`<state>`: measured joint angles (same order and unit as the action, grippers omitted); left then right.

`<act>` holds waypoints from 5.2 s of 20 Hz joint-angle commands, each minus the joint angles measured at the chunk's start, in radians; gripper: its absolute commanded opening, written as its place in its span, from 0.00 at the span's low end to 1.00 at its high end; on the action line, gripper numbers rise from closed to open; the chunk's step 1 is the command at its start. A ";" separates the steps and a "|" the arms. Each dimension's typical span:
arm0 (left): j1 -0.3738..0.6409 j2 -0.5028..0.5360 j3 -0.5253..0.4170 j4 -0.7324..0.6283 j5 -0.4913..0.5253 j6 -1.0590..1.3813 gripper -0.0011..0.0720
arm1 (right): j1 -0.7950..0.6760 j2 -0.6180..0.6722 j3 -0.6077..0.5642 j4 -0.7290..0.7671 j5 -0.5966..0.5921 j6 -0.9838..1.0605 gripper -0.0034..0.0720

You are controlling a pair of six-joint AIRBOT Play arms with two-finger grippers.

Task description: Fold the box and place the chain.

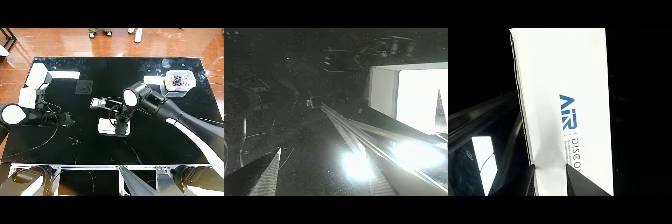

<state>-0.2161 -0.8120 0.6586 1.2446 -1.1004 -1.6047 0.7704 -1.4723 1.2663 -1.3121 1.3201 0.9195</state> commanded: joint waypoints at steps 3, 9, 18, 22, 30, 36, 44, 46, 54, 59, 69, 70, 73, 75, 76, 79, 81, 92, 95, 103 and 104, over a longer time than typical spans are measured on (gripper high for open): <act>0.001 -0.001 0.000 0.000 0.000 0.000 0.88 | 0.001 -0.010 -0.002 0.003 0.003 0.005 0.33; 0.001 -0.001 0.000 0.000 0.000 0.000 0.88 | 0.017 -0.012 -0.003 0.003 0.005 0.016 0.34; 0.001 -0.001 0.000 0.000 -0.002 0.001 0.88 | -0.003 0.048 -0.003 -0.001 0.011 0.113 0.45; 0.000 -0.001 0.000 0.000 -0.004 0.001 0.88 | -0.128 0.176 -0.012 0.081 0.117 0.260 0.42; 0.000 -0.001 0.000 -0.004 0.000 0.012 0.88 | -0.433 0.488 -0.665 0.883 -0.372 0.345 0.07; 0.000 -0.001 0.000 -0.016 -0.003 0.012 0.88 | -0.272 0.370 -0.684 0.971 -0.532 0.344 0.07; 0.000 -0.001 0.000 -0.016 -0.002 0.012 0.88 | -0.230 0.314 -0.684 0.972 -0.573 0.345 0.07; 0.000 -0.001 0.000 -0.016 -0.002 0.011 0.88 | -0.230 0.311 -0.684 0.964 -0.601 0.345 0.07; 0.000 -0.001 -0.001 -0.019 -0.003 0.012 0.88 | -0.196 0.262 -0.684 0.898 -0.588 0.373 0.07; 0.000 -0.001 -0.001 -0.023 -0.003 0.012 0.88 | -0.196 0.262 -0.684 0.889 -0.600 0.372 0.07; 0.000 -0.001 0.000 -0.023 0.005 0.042 0.88 | -0.247 0.377 -0.573 0.892 -0.455 0.335 0.07; 0.000 -0.001 0.000 -0.024 0.012 0.055 0.88 | -0.279 0.407 -0.560 0.892 -0.433 0.329 0.07; 0.000 -0.001 0.000 -0.032 0.047 0.081 0.88 | -0.404 0.490 -0.552 0.872 -0.377 0.325 0.07; -0.002 -0.018 0.006 -0.086 0.066 0.158 0.88 | -0.505 0.535 -0.552 0.793 -0.315 0.328 0.07; -0.008 -0.039 0.016 -0.123 0.069 0.227 0.89 | -0.552 0.551 -0.552 0.745 -0.282 0.335 0.07; -0.086 -0.146 0.094 -0.190 0.078 0.548 0.89 | -0.678 0.578 -0.553 0.563 -0.174 0.382 0.07; -0.172 -0.203 0.147 -0.177 0.124 0.766 0.89 | -0.724 0.589 -0.553 0.440 -0.129 0.417 0.07; -0.405 -0.316 0.146 -0.269 0.283 1.232 0.89 | -0.752 0.593 -0.554 0.335 -0.128 0.454 0.07; -0.405 -0.341 0.145 -0.359 0.277 1.347 0.88 | -0.752 0.593 -0.554 0.335 -0.128 0.454 0.07; -0.427 -0.410 0.138 -0.372 0.290 1.374 0.89 | -0.752 0.593 -0.554 0.335 -0.154 0.454 0.07; -0.430 -0.410 0.138 -0.374 0.298 1.374 0.89 | -0.752 0.593 -0.554 0.335 -0.153 0.454 0.07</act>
<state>-0.6361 -1.2030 0.7971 0.8814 -0.8169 -0.2443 0.0193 -0.8803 0.7128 -0.9771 1.1744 1.3727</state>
